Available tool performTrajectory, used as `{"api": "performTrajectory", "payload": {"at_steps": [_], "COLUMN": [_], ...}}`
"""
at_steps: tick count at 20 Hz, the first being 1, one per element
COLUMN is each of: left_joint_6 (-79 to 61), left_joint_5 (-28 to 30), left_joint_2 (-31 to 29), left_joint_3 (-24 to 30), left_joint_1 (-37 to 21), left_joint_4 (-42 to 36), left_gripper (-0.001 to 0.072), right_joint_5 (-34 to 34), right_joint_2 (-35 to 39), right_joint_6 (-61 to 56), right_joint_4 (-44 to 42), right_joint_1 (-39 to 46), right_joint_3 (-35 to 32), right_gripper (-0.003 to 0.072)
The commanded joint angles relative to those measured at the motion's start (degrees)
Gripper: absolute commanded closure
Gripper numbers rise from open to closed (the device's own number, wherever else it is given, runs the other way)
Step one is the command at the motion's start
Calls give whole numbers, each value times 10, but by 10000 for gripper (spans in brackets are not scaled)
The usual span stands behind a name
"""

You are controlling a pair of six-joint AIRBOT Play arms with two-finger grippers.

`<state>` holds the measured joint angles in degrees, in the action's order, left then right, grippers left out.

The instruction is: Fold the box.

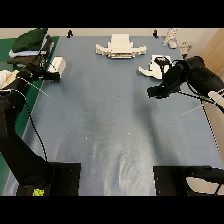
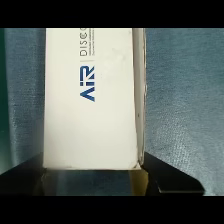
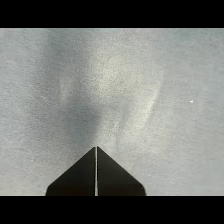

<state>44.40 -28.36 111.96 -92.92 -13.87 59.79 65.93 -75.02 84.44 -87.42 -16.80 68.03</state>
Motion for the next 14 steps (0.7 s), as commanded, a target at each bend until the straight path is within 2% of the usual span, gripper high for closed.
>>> {"api": "performTrajectory", "payload": {"at_steps": [1,7,8,9,14], "left_joint_6": [2,30,41,50,50], "left_joint_5": [-4,0,1,-1,-24], "left_joint_2": [0,-3,-5,-7,-8], "left_joint_3": [0,-5,-6,-8,-14], "left_joint_1": [-1,-7,-7,-8,-9], "left_joint_4": [2,-2,-2,-1,1], "left_gripper": [300,288,54,22,23], "right_joint_5": [0,0,0,0,0], "right_joint_2": [0,0,0,0,0], "right_joint_6": [0,0,0,0,0], "right_joint_4": [0,0,0,0,0], "right_joint_1": [0,0,0,0,0], "right_joint_3": [0,0,0,0,0], "right_gripper": [670,670,670,670,670]}}
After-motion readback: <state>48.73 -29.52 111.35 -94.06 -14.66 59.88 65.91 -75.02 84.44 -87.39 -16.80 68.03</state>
